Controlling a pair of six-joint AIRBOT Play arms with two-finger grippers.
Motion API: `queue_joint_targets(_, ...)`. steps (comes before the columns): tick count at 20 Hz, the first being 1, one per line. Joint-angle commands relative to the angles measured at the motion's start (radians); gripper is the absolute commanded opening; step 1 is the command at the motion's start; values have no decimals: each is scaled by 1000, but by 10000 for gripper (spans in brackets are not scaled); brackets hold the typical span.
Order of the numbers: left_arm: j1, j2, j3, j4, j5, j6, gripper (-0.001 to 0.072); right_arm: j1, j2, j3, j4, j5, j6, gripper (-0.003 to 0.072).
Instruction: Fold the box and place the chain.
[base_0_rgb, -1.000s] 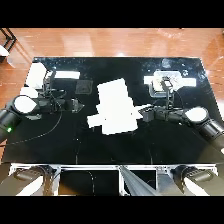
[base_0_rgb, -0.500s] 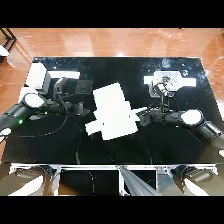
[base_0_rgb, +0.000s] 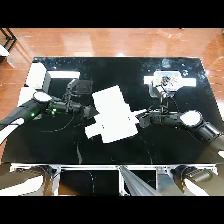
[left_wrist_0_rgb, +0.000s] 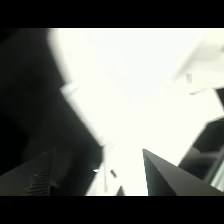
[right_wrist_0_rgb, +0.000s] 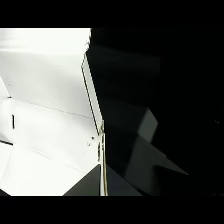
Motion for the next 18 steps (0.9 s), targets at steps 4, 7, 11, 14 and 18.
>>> queue_joint_targets(4, -1, -151, 86, -118, -246, 301, 631, 0, 1, -1, 5, 13, 24, 21)
queue_joint_targets(7, -1, -195, 117, -105, -301, 358, 628, 0, 1, -1, 4, 23, 31, 21)
queue_joint_targets(11, 0, -235, 139, -99, -353, 383, 603, 0, 1, -1, 4, 24, 38, 21)
queue_joint_targets(14, -1, -238, 146, -60, -352, 400, 602, 0, 1, -1, 4, 24, 38, 21)
queue_joint_targets(18, -1, -238, 155, -24, -352, 399, 602, 0, 1, -1, 4, 24, 38, 21)
